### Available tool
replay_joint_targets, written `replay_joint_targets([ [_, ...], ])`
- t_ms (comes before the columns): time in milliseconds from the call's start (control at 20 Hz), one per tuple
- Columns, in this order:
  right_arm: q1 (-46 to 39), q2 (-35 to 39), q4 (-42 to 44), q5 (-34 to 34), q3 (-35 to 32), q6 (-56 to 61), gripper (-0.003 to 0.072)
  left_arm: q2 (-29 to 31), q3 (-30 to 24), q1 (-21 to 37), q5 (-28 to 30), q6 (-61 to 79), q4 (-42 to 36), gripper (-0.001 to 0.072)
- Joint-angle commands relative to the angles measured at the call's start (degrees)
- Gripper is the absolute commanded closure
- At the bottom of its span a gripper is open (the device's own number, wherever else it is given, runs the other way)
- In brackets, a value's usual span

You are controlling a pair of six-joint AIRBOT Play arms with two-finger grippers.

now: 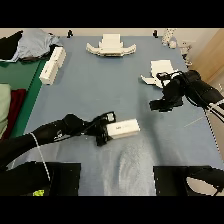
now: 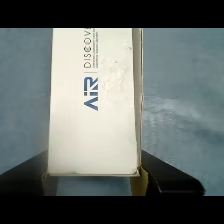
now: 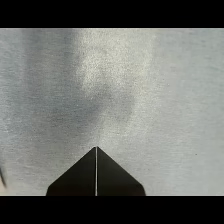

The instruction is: Fold the box.

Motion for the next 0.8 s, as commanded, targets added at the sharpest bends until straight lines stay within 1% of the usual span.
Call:
replay_joint_targets([
  [0, 0.0, 0.0, 0.0, 0.0, 0.0, 0.0, 0.0683, 2.9, 0.1, 5.6, 8.5, -9.6, 1.7, 0.0296],
  [100, 0.0, 0.0, 0.0, 0.0, 0.0, 0.0, 0.0683, 4.9, 0.1, 12.6, 9.7, -13.7, 4.4, 0.0297],
  [200, 0.0, 0.0, 0.0, 0.0, 0.0, 0.0, 0.0683, 6.8, 0.0, 21.9, 9.5, -19.4, 6.5, 0.0297],
  [250, 0.0, 0.0, 0.0, 0.0, 0.0, 0.0, 0.0683, 7.7, 0.0, 27.2, 8.3, -21.3, 8.8, 0.0297],
  [350, 0.0, 0.0, 0.0, 0.0, 0.0, 0.0, 0.0683, 9.1, 0.0, 37.4, 3.6, -24.4, 16.7, 0.0296],
  [450, 0.0, 0.0, 0.0, 0.0, 0.0, 0.0, 0.0683, 9.1, 0.0, 47.1, 0.2, -29.6, 23.9, 0.0297],
  [550, 0.0, 0.0, 0.0, 0.0, 0.0, 0.0, 0.0683, 9.1, 0.1, 55.2, 0.3, -31.9, 25.5, 0.0296],
  [650, 0.0, 0.0, 0.0, 0.0, 0.0, 0.0, 0.0683, 9.1, 0.2, 60.5, 1.0, -31.9, 25.5, 0.0296],
  [750, 0.0, 0.0, 0.0, 0.0, 0.0, 0.0, 0.0683, 8.7, 0.2, 62.8, 3.8, -31.9, 25.5, 0.0296],
])
